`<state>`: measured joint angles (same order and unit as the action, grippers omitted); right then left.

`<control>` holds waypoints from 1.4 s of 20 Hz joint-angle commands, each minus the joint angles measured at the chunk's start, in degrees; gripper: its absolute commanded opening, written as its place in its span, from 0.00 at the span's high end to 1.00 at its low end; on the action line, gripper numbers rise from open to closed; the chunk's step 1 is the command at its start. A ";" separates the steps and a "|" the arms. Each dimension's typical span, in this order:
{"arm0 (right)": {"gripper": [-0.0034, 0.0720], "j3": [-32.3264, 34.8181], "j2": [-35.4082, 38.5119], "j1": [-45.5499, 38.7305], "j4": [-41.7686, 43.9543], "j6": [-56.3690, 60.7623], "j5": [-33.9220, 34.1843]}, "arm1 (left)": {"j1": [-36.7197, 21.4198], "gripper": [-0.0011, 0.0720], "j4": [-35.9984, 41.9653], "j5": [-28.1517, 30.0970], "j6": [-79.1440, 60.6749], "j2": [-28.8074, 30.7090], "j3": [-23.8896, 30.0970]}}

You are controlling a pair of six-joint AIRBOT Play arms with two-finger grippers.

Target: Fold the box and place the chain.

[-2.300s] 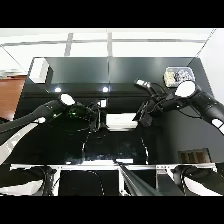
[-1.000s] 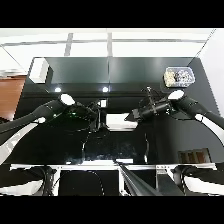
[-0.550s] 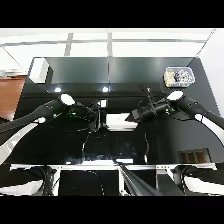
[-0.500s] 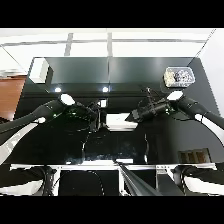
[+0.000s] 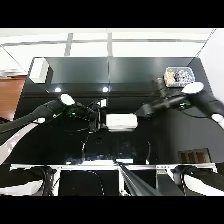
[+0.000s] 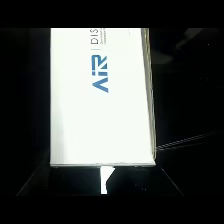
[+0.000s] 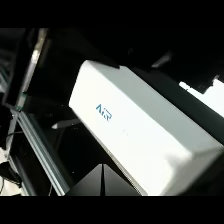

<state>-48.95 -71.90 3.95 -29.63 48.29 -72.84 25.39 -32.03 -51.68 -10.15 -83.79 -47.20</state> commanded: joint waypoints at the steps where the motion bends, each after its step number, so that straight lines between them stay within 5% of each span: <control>1: 0.93 -0.81 8.57 -9.27 -4.68 2.51 -6.01 | -0.24 0.00 -3.19 -2.56 2.43 2.36 -0.13; 7: 0.93 -0.79 11.80 -17.46 -5.64 3.34 -7.89 | 1.33 0.01 -0.44 -3.39 9.38 8.31 -3.80; 14: 0.93 -0.79 11.80 -17.40 -5.57 3.26 -4.39 | 10.14 0.01 0.02 4.70 25.20 -4.35 -14.56; 22: 0.93 -0.79 11.80 -17.40 -5.64 1.53 -4.39 | 10.49 0.01 -0.07 -2.60 26.84 -6.91 -14.69; 28: 0.93 -0.79 11.80 -17.40 -6.03 1.38 -4.24 | 11.87 0.01 -1.36 -2.29 17.64 -6.91 -14.69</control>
<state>-49.71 -60.12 -13.43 -35.40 49.80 -77.12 36.42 -32.60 -54.00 12.34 -90.63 -61.82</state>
